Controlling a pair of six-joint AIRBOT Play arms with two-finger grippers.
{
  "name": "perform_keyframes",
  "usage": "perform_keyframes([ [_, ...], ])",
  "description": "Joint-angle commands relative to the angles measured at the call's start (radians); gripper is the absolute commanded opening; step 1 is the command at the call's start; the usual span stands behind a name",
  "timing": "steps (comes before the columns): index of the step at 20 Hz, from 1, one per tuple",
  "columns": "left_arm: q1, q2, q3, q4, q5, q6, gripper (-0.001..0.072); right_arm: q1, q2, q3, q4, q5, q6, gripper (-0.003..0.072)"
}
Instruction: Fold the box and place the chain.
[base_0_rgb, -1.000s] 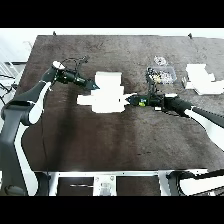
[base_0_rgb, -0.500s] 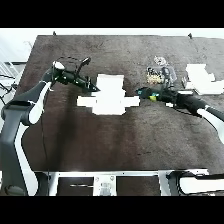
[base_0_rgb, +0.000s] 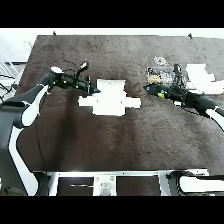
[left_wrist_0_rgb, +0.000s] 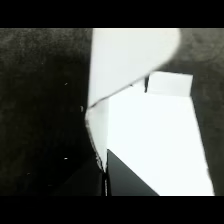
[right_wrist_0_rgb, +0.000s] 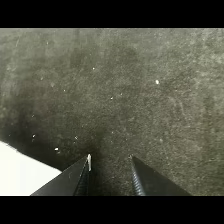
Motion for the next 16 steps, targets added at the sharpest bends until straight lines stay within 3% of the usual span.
perform_keyframes([
  [1, 0.001, 0.015, -0.043, -0.024, 0.093, 0.094, 0.0014, 0.002, 0.001, 0.0, -0.005, 0.002, -0.004, 0.0325],
  [10, 0.0, 0.012, -0.079, -0.024, 0.105, 0.158, 0.0016, 0.003, 0.001, -0.036, -0.02, 0.001, -0.056, 0.0327],
  [11, 0.0, 0.012, -0.079, -0.024, 0.106, 0.158, 0.0017, 0.003, 0.001, -0.036, -0.019, 0.001, -0.056, 0.0386],
  [12, 0.0, 0.011, -0.079, -0.024, 0.106, 0.158, 0.0018, 0.003, 0.001, -0.036, -0.019, 0.001, -0.056, 0.0506],
  [16, 0.0, -0.01, -0.08, -0.015, 0.106, 0.158, 0.0018, 0.006, 0.001, -0.036, -0.018, 0.002, -0.109, 0.0526],
])
